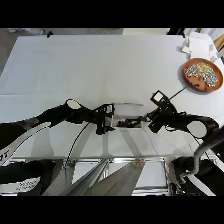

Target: Fold the box and place the chain.

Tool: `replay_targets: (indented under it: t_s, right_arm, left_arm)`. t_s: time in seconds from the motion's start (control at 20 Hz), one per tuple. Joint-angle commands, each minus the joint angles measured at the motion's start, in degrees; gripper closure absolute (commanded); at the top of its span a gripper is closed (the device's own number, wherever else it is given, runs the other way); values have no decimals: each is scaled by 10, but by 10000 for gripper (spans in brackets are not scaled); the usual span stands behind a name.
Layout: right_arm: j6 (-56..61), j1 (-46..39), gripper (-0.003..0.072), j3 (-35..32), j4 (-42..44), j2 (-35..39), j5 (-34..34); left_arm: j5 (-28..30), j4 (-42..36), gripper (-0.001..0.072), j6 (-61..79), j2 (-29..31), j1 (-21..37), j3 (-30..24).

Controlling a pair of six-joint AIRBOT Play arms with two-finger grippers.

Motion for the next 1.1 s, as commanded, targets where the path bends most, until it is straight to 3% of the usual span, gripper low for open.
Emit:
replay_targets:
  t_s: [0.0, 0.25, 0.5, 0.95, 1.05]
  right_arm:
    - [-1, 0, 670, 0, 166, 66, -29]
    - [-52, 26, 670, 0, 281, 72, -5]
    - [-52, 127, 670, 0, 294, 63, -87]
    - [-68, 161, 663, 0, 292, -84, -119]
    - [-67, 161, 579, 0, 293, -107, -120]
  left_arm:
    - [0, 0, 574, 0, 0, 0, 0]
    - [0, 0, 574, 0, 0, 0, 0]
    - [0, 0, 574, 0, 0, 0, 0]
    - [0, 0, 574, 0, 0, 0, 0]
    - [0, 0, 574, 0, 0, 0, 0]
